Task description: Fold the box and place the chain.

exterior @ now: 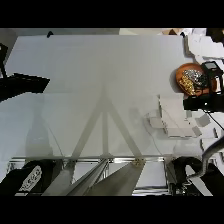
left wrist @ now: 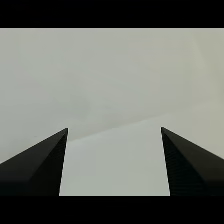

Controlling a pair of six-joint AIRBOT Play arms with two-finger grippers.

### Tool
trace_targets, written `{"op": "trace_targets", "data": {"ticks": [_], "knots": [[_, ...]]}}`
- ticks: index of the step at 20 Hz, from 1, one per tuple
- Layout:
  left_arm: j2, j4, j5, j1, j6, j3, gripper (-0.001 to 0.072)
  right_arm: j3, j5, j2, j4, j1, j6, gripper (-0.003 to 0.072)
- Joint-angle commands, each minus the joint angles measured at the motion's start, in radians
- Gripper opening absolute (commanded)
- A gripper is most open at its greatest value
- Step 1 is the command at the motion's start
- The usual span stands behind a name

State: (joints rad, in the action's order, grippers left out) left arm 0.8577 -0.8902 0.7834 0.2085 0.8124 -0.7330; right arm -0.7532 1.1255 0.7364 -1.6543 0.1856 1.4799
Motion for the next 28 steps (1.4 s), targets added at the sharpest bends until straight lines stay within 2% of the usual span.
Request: {"op": "trace_targets", "data": {"ticks": [1, 3, 6, 8, 12, 16, 19, 21, 24, 28], "knots": [[-0.001, 0.000, 0.000, 0.000, 0.000, 0.000, 0.0644, 0.000, -0.010, 0.004, -0.174, 0.053, 0.090, 0.0290], [-0.001, 0.000, 0.000, 0.000, 0.000, 0.000, 0.0644, 0.000, -0.008, 0.017, -0.182, 0.144, 0.090, 0.0295], [-0.001, 0.000, 0.000, 0.000, 0.000, 0.000, 0.0644, 0.000, -0.004, 0.074, -0.180, 0.303, 0.068, 0.0345], [-0.001, 0.000, 0.000, 0.000, -0.001, 0.000, 0.0644, 0.000, 0.006, 0.132, -0.177, 0.388, 0.037, 0.0412], [-0.001, 0.000, 0.000, 0.000, 0.000, 0.000, 0.0644, -0.023, 0.024, 0.282, -0.174, 0.504, 0.000, 0.0471], [-0.001, 0.000, 0.000, 0.000, -0.001, 0.000, 0.0644, -0.140, 0.044, 0.407, -0.110, 0.538, -0.040, 0.0475], [-0.001, 0.000, 0.000, 0.000, 0.000, 0.000, 0.0644, -0.230, 0.145, 0.496, -0.080, 0.538, -0.045, 0.0474], [-0.001, 0.000, 0.000, 0.000, 0.000, 0.000, 0.0644, -0.253, 0.224, 0.546, -0.028, 0.537, -0.072, 0.0474], [-0.001, 0.000, 0.000, 0.000, -0.001, 0.000, 0.0644, -0.255, 0.269, 0.591, 0.068, 0.537, -0.127, 0.0474], [-0.001, 0.000, 0.000, 0.000, 0.000, 0.000, 0.0644, -0.254, 0.278, 0.625, 0.049, 0.537, -0.128, 0.0473]]}}
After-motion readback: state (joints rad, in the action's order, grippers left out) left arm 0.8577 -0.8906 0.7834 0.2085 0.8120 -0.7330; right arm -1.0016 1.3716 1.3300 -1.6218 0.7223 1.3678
